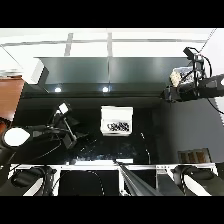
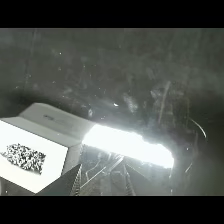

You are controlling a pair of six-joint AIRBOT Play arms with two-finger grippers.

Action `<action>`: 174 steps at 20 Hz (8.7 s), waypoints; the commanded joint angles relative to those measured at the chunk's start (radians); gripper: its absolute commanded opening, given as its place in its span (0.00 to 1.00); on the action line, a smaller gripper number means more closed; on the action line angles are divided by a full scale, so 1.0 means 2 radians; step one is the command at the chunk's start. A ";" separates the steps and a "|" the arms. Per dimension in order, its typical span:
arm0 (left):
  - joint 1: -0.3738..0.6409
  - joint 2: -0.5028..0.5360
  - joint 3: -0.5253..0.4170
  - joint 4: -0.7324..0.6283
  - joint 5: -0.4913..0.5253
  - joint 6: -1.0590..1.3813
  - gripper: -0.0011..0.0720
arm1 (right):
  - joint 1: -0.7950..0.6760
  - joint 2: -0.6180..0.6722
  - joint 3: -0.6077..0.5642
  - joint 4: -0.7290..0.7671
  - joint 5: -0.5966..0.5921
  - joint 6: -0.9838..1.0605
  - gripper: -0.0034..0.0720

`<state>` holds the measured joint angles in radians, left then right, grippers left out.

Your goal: Fold the box and place the chain.

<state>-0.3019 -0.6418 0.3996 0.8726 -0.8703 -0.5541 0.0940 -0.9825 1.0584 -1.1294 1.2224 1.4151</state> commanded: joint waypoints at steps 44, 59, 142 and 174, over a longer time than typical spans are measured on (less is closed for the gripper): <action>-0.084 -0.338 0.119 -0.197 0.056 0.431 1.00 | 0.000 0.000 0.000 0.004 0.014 0.031 0.48; -0.103 -0.342 0.120 -0.198 0.068 0.476 0.99 | 0.030 -0.004 -0.042 0.012 -0.060 0.036 0.48; -0.106 -0.342 0.120 -0.218 0.078 0.475 0.49 | 0.178 -0.082 -0.105 0.106 -0.066 -0.552 0.37; -0.106 -0.342 0.120 -0.218 0.077 0.474 0.49 | 0.178 -0.082 -0.104 0.110 -0.091 -0.543 0.17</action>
<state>-0.5129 -1.3254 0.6380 0.4358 -0.7143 0.3939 0.4503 -1.1461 0.8490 -0.9176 1.0386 0.3290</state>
